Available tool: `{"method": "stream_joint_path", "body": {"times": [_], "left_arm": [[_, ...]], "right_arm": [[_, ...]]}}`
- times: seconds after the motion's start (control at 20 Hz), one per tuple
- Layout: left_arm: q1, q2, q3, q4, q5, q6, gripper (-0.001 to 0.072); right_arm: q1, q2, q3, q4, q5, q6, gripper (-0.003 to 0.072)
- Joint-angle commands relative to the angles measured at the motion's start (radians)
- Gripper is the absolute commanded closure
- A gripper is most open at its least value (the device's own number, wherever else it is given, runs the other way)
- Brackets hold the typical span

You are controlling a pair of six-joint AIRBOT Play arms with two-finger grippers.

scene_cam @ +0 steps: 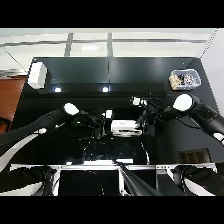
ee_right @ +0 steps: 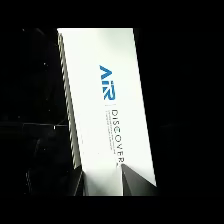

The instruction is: Fold the box and place the chain.

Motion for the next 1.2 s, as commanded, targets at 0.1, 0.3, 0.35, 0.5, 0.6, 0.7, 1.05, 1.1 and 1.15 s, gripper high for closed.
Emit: {"method": "stream_joint_path", "body": {"times": [0.1, 0.3, 0.35, 0.5, 0.6, 0.7, 1.05, 1.1, 1.15], "left_arm": [[0.000, -0.001, 0.000, 0.000, 0.000, 0.003, 0.0334], [0.000, -0.001, 0.000, 0.000, 0.000, 0.003, 0.0334], [0.000, -0.001, 0.000, 0.000, 0.000, 0.003, 0.0334], [0.000, -0.001, 0.000, 0.000, 0.000, 0.003, 0.0334], [0.000, -0.001, 0.000, 0.000, 0.000, 0.003, 0.0334], [0.000, -0.001, 0.000, 0.000, 0.000, 0.003, 0.0334], [0.000, -0.001, 0.000, 0.000, 0.000, 0.003, 0.0334], [0.000, -0.001, 0.000, 0.000, 0.000, 0.003, 0.0334], [0.000, -0.001, 0.000, 0.000, 0.000, 0.003, 0.0334]], "right_arm": [[0.001, 0.000, -0.001, -0.005, 0.031, 0.028, 0.0498], [0.001, 0.000, -0.001, -0.006, 0.031, 0.028, 0.0497], [0.001, 0.000, -0.001, -0.006, 0.031, 0.028, 0.0497], [0.001, 0.000, -0.001, -0.006, 0.032, 0.028, 0.0495], [0.001, 0.000, -0.001, -0.006, 0.035, 0.028, 0.0478], [0.002, 0.000, -0.001, -0.023, 0.035, 0.027, 0.0478], [0.011, 0.000, -0.001, -0.056, 0.033, 0.028, 0.0369], [0.011, 0.000, -0.001, -0.057, 0.033, 0.028, 0.0369], [0.011, 0.000, -0.002, -0.058, 0.033, 0.028, 0.0369]]}}
